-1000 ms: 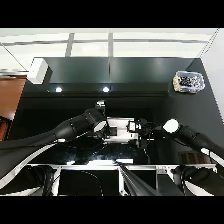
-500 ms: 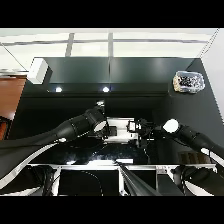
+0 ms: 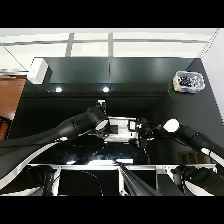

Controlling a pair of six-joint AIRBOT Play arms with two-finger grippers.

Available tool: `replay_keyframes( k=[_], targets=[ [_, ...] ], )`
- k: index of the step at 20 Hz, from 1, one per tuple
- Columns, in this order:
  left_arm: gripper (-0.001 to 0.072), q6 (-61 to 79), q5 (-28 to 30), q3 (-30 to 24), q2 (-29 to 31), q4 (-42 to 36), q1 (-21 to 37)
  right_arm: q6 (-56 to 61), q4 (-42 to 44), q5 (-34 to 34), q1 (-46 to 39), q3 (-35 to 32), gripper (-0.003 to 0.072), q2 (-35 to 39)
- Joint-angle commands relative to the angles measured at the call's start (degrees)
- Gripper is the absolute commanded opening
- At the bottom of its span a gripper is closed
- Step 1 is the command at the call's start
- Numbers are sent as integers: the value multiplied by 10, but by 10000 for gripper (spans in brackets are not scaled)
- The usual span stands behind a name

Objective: Fold the box and place the chain.

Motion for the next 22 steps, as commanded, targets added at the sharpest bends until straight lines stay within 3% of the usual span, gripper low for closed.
replay_keyframes(
  k=[1, 6, 10, 18, 19, 21, 22],
  targets=[
    [27, -1, -1, 3, 0, 5, 0, 18, -2, 3, 0, 3, 634, 11],
    [28, -1, -1, 2, -1, 6, 0, 31, -69, 9, -8, 8, 634, 75],
    [27, 0, -2, 2, -3, 8, 0, 59, -118, 56, -25, 7, 633, 87],
    [28, 3, -14, 2, -21, -4, -1, 56, -98, 67, -23, 7, 631, 86],
    [28, 3, -14, 2, -21, -4, -1, 56, -96, 66, -21, 7, 523, 86],
    [28, 3, -11, 2, -21, -4, -1, 54, -88, 53, -15, 6, 476, 82],
    [28, 3, -11, 2, -21, -3, -1, 54, -85, 38, -10, 4, 364, 77]
  ],
)
